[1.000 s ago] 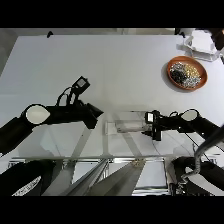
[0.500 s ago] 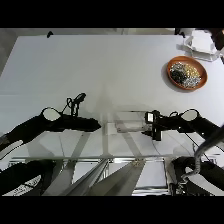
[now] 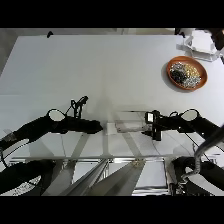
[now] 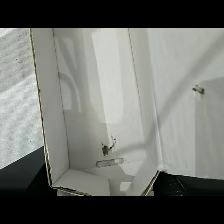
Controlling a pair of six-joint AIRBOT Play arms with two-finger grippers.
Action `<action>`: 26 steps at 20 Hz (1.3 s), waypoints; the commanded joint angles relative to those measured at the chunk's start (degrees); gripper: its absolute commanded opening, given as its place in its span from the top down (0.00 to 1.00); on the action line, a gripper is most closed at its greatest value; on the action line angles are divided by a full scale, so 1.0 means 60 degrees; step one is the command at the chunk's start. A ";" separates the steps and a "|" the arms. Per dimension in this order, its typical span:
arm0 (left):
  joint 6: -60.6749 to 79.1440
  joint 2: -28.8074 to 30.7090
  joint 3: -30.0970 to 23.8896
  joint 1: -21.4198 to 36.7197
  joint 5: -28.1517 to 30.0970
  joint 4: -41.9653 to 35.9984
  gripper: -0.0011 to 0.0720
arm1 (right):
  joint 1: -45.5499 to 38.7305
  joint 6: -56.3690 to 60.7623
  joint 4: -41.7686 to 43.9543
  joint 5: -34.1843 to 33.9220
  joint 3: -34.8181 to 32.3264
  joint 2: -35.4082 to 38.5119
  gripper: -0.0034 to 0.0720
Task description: Fold the box and place the chain.
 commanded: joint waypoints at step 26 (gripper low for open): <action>0.0124 -0.0007 0.1206 -0.1577 0.0765 0.0189 0.34 | 0.0004 0.0000 0.0000 0.0004 -0.0004 0.0007 0.53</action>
